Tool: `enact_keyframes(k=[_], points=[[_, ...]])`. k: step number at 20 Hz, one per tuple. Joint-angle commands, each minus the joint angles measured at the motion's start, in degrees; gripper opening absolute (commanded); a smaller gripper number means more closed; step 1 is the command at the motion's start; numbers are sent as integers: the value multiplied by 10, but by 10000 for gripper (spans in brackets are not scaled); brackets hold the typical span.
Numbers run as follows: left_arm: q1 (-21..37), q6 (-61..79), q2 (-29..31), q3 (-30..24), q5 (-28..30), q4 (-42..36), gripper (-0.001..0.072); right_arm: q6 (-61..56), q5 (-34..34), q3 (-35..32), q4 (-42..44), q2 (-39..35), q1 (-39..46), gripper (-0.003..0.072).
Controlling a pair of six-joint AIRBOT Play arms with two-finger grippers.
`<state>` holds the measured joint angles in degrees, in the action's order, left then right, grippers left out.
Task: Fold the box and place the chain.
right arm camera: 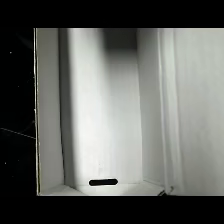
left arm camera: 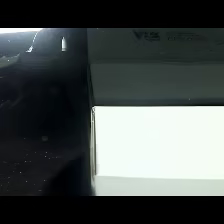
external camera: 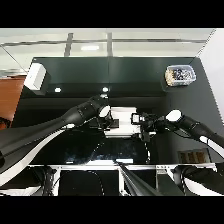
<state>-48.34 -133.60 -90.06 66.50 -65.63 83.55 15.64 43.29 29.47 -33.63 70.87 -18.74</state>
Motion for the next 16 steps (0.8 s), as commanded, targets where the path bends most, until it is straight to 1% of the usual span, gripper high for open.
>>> enact_keyframes(k=[1, 4, 5, 6, 10, 12, 16], points=[[0, -4, -1, 0, -4, -1, 24, 0, 0, 0, 0, 0, 0, 401], [0, -3, -1, 0, 0, 0, 24, 0, 0, 0, 0, 0, 0, 404], [0, -3, -1, 0, 2, 0, 24, 0, 0, 0, 1, 0, 0, 520], [1, -1, -1, 0, 2, 0, 24, -4, -1, 1, 2, -1, 0, 708], [10, 12, -1, 0, -3, 6, 24, -20, 1, 3, -35, -31, 1, 706], [13, 19, -1, 0, -2, 19, 24, -20, 3, 3, -35, -54, 1, 700], [12, 21, -1, 0, 5, 19, 26, -19, 15, 3, -35, -70, 0, 699]])
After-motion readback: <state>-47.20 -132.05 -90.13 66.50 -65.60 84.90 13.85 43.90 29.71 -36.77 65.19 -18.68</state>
